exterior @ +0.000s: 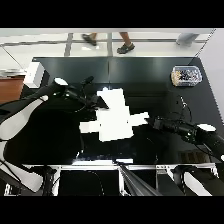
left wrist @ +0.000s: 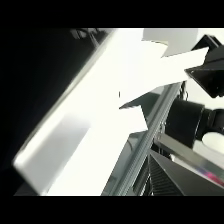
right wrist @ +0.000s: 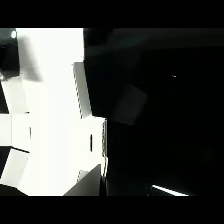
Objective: Fold the box and place the chain.
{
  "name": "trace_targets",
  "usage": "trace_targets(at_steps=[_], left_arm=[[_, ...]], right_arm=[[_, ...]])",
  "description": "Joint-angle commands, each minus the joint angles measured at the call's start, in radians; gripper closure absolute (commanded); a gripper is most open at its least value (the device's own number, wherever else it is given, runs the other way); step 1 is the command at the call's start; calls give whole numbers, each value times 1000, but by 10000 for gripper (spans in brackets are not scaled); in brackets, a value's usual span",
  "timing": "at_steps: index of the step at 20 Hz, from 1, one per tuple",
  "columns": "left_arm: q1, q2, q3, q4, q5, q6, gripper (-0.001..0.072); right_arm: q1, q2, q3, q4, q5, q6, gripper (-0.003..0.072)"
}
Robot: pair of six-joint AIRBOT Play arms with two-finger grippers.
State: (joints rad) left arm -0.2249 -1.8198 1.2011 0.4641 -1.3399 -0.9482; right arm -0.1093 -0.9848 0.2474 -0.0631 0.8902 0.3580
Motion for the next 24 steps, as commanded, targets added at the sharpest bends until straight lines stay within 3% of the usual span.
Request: trace_targets(at_steps=[1, 3, 5, 8, 9, 10, 14, 15, 16, 17, 21, 24], left_arm=[[-22, -56, 102, 80, -127, 33, 120], [-16, -64, 131, 98, -182, 54, 220], [-20, -81, 159, 116, -230, 63, 399], [-60, -113, 205, 232, -292, 62, 426], [-74, -114, 214, 282, -279, 62, 458], [-85, -114, 223, 318, -276, 69, 601], [-80, -113, 244, 319, -311, 93, 683], [-75, -112, 251, 319, -321, 92, 684], [-72, -105, 257, 320, -322, 89, 685], [-70, -92, 259, 320, -322, 88, 685], [-78, 21, 218, 326, -267, 91, 687], [-103, 199, 43, 284, -75, 230, 687]], right_arm=[[0, 1, 0, 0, 3, 0, 670], [0, 0, 0, -1, 3, 0, 670], [0, 1, 0, -1, -2, 0, 670], [0, 1, 0, -1, -2, 0, 670], [0, 0, 0, -1, -2, 0, 669], [0, 0, 0, -1, -2, 0, 669], [0, 1, 0, -1, -21, 0, 662], [-1, 1, 0, -2, -37, -1, 511], [-1, 1, 1, -2, -58, -1, 214], [-3, 2, 12, -18, -69, -8, 51], [-23, 6, 233, -460, 58, 92, 61], [-29, 11, 438, -716, 198, 140, 61]])
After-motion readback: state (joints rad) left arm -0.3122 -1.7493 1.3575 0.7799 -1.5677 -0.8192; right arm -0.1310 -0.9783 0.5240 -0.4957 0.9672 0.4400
